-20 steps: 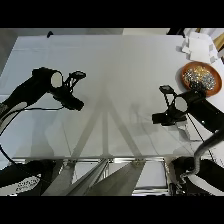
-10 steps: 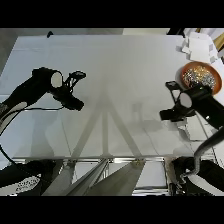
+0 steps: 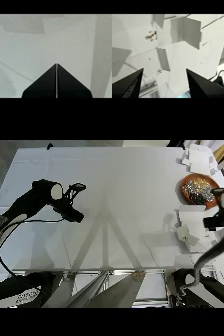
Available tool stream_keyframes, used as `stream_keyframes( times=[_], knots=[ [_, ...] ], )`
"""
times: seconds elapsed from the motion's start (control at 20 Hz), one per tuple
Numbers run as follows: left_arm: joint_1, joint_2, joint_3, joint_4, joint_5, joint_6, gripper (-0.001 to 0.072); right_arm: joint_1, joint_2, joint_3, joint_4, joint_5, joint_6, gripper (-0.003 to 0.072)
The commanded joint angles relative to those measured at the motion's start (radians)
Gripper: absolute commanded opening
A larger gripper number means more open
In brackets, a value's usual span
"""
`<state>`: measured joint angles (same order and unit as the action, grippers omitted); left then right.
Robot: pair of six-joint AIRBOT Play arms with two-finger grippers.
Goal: Fold the box and place the chain.
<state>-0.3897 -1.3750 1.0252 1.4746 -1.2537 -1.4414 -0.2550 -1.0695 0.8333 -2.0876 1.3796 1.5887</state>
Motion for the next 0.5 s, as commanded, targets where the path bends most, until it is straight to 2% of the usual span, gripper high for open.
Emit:
stream_keyframes(
  times=[0.0,0.15,0.45],
  knots=[
    [-0.001,0.001,0.0,0.0,0.0,0.0,0.0016,-0.142,0.0,0.005,-0.037,-0.081,-0.091,0.0623],
    [-0.001,0.001,0.0,0.0,0.0,0.0,0.0016,-0.22,-0.005,0.005,-0.036,-0.135,-0.124,0.0573],
    [-0.001,0.001,0.0,0.0,0.0,0.0,0.0016,-0.291,-0.098,0.005,-0.021,-0.167,-0.217,0.0573]
  ],
)
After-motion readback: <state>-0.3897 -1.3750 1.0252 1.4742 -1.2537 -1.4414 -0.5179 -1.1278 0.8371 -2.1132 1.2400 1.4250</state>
